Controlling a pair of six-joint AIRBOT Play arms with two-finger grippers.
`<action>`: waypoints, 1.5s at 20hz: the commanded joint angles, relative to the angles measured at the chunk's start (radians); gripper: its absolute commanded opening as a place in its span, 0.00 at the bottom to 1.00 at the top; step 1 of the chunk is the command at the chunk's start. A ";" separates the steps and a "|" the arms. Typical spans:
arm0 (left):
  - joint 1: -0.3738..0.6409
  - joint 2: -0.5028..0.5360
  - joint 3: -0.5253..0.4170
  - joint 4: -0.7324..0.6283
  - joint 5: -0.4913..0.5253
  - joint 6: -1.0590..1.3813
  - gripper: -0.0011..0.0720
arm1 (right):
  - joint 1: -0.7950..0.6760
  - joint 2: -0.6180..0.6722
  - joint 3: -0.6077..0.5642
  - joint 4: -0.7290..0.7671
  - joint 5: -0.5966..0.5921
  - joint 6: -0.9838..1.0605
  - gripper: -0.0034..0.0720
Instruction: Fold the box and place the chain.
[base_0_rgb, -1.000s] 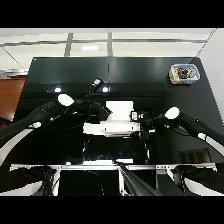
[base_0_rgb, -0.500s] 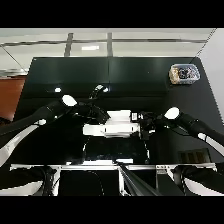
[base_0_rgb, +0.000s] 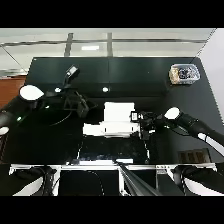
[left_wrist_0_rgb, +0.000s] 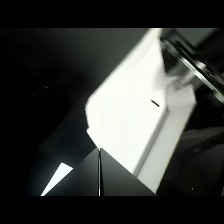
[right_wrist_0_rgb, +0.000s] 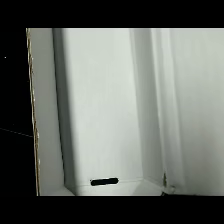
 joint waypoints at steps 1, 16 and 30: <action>0.053 0.078 -0.117 -0.098 -0.158 0.285 0.05 | 0.001 0.000 0.001 0.000 -0.001 0.000 0.23; -0.225 -0.123 -0.119 0.377 0.245 0.552 0.97 | 0.030 -0.002 0.001 -0.034 -0.029 0.025 0.23; -0.245 -0.129 -0.118 0.264 0.195 0.502 0.97 | 0.030 -0.002 0.001 -0.023 -0.074 0.063 0.23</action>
